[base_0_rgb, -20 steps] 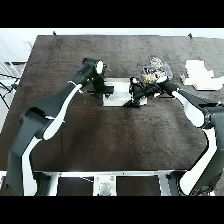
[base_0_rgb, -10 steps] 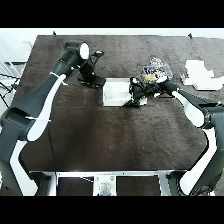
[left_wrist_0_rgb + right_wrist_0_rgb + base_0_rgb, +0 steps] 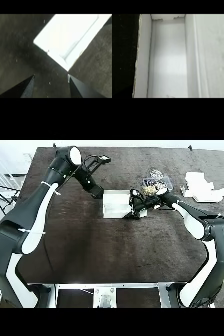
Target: Fold the box and place the chain.
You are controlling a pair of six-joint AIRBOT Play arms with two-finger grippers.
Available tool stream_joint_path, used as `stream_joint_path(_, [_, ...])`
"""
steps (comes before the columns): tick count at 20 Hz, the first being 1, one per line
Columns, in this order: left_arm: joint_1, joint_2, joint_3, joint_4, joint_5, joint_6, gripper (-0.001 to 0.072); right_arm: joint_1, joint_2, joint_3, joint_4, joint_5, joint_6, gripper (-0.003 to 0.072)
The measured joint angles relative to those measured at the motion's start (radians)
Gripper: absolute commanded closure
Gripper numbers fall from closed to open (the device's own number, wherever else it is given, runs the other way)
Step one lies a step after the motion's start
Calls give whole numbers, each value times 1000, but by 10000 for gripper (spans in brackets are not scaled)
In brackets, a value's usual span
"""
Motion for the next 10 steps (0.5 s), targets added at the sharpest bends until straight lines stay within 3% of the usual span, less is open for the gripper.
stream_joint_path(1, [2,0,-5,-25,11,42,204,0,0,0,0,0,0,107])
stream_joint_path(2, [10,1,-14,-66,19,104,15,0,0,0,0,0,0,107])
stream_joint_path(3, [21,0,-26,-118,21,168,-11,0,0,0,0,0,0,106])
stream_joint_path(8, [139,1,-85,-407,0,470,-11,0,0,0,0,0,0,107])
stream_joint_path(10, [183,0,-115,-465,-11,585,-11,0,0,0,0,0,0,106])
